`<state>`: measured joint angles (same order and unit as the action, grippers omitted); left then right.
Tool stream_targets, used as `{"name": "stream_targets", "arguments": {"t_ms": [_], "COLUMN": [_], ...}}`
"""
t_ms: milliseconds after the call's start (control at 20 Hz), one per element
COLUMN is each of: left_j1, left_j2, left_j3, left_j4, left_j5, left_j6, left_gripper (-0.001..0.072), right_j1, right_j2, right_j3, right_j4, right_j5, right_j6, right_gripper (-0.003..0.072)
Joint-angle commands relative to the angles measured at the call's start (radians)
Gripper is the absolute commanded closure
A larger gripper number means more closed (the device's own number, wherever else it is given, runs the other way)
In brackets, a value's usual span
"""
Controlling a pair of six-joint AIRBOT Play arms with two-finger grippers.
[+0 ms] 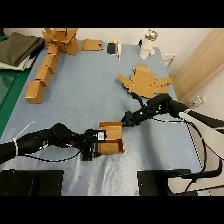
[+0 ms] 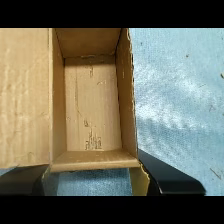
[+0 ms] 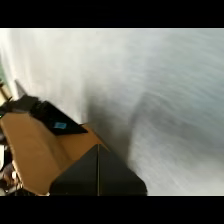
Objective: Fold the box.
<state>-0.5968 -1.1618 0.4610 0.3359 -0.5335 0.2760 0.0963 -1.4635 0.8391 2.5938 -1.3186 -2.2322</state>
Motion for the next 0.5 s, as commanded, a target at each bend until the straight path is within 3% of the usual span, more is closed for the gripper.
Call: {"name": "stream_targets", "arguments": {"t_ms": [0,100,300,450], "left_j1": [0.0,-0.002,-0.002,-0.002], "left_j2": [0.0,0.0,0.0,0.0], "left_j3": [0.001,0.001,0.001,0.001], "left_j4": [0.0,0.0,0.0,0.0], "left_j5": [0.001,0.0,0.002,0.002], "left_j6": [0.0,0.0,0.0,0.0], "left_gripper": [0.0256,0.0256,0.0256,0.0256], "right_j1": [0.063,0.139,0.279,0.363], "right_j2": [-0.048,0.035,0.315,0.502], "right_j3": [0.013,-0.028,-0.167,-0.266], "right_j4": [0.123,0.098,-0.076,-0.124], "right_j5": [-0.124,-0.09,0.152,0.294], "right_j6": [-0.223,-0.269,-0.254,-0.255], "right_gripper": [0.0683,0.0683,0.0683,0.0683]}}
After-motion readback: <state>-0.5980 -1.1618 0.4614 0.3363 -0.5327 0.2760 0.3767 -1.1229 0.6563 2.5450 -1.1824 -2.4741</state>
